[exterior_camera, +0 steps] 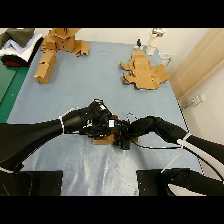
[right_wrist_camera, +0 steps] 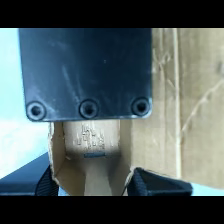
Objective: Fold the box.
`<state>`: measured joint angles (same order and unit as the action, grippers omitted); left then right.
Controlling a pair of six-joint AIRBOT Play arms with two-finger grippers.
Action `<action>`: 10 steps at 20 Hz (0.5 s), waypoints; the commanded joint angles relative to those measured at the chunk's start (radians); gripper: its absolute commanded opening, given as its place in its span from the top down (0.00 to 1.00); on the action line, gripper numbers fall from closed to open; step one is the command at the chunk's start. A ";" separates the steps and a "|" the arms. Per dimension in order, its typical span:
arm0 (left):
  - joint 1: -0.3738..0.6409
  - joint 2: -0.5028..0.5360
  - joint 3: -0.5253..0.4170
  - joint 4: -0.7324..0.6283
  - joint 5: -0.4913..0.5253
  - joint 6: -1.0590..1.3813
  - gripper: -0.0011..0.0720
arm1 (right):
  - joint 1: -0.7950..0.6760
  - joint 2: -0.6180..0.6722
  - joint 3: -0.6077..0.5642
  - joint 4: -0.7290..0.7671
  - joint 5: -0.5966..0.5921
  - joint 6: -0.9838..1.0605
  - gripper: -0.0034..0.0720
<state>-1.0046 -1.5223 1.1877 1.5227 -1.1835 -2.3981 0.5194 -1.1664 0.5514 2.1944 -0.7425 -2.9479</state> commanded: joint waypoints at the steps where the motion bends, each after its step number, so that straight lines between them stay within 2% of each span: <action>1: 0.000 -0.001 0.001 -0.005 0.004 0.008 0.96 | 0.000 0.000 0.000 0.001 0.001 -0.001 0.38; 2: 0.000 -0.001 0.001 -0.005 0.008 0.015 0.73 | 0.000 0.000 0.000 0.001 0.001 -0.001 0.37; 3: 0.000 -0.001 0.001 -0.005 0.007 0.029 0.57 | 0.000 0.000 0.000 0.001 0.001 -0.001 0.37; 6: 0.001 -0.001 0.001 -0.005 0.018 0.033 0.54 | 0.000 0.000 0.000 0.001 0.001 -0.001 0.37; 7: 0.001 -0.001 0.000 -0.019 0.041 0.047 0.30 | 0.000 0.000 0.000 0.001 0.001 -0.001 0.37; 8: 0.001 -0.001 0.000 -0.039 0.072 0.052 0.12 | 0.000 0.000 0.000 0.001 0.001 -0.001 0.37; 9: 0.003 0.000 0.000 -0.056 0.106 0.052 0.07 | 0.000 0.000 0.000 0.001 0.001 -0.001 0.37; 10: 0.003 0.000 0.000 -0.066 0.127 0.052 0.07 | 0.000 0.000 0.000 0.001 0.001 -0.001 0.37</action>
<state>-1.0031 -1.5234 1.1881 1.4910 -1.1217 -2.3558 0.5186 -1.1664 0.5499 2.1975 -0.7418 -2.9490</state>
